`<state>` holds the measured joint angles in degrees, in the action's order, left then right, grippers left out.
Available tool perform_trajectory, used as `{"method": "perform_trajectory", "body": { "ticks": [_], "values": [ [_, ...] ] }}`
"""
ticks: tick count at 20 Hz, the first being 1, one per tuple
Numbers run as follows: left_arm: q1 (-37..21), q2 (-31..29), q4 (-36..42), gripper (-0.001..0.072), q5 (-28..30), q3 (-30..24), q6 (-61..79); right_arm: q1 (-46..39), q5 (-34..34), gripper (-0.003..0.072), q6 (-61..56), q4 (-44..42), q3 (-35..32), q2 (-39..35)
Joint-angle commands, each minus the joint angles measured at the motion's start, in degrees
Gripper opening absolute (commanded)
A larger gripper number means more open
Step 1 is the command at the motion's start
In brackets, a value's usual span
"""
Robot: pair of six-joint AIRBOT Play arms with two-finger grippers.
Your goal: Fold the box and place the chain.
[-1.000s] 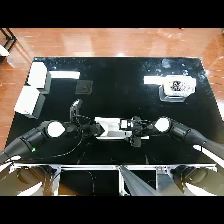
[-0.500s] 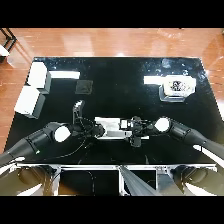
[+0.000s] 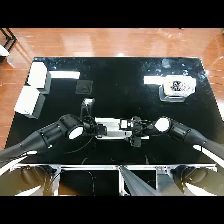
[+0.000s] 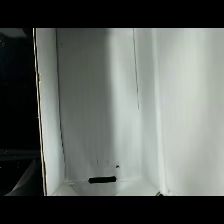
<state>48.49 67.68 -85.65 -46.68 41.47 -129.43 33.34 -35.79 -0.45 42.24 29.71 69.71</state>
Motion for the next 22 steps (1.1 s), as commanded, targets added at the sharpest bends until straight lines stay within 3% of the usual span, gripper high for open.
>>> {"method": "perform_trajectory", "body": {
  "ticks": [1,5,13,22],
  "values": [
    [1.88,3.08,-2.47,0.0493,-7.5,4.48,-1.6,-0.02,0.02,0.0403,-0.02,0.0,0.02,0.02],
    [1.84,5.16,-2.12,0.0469,-10.93,6.86,-4.09,-0.02,0.04,0.0403,0.0,0.0,0.02,0.02],
    [1.81,9.18,-1.77,0.0393,-10.86,11.21,-3.72,-0.02,1.38,0.0403,-0.02,0.0,0.02,0.02],
    [1.73,9.92,-4.31,0.0391,-12.37,11.23,-6.05,-0.02,1.4,0.0403,-0.02,-0.02,0.02,0.02]
  ]
}}
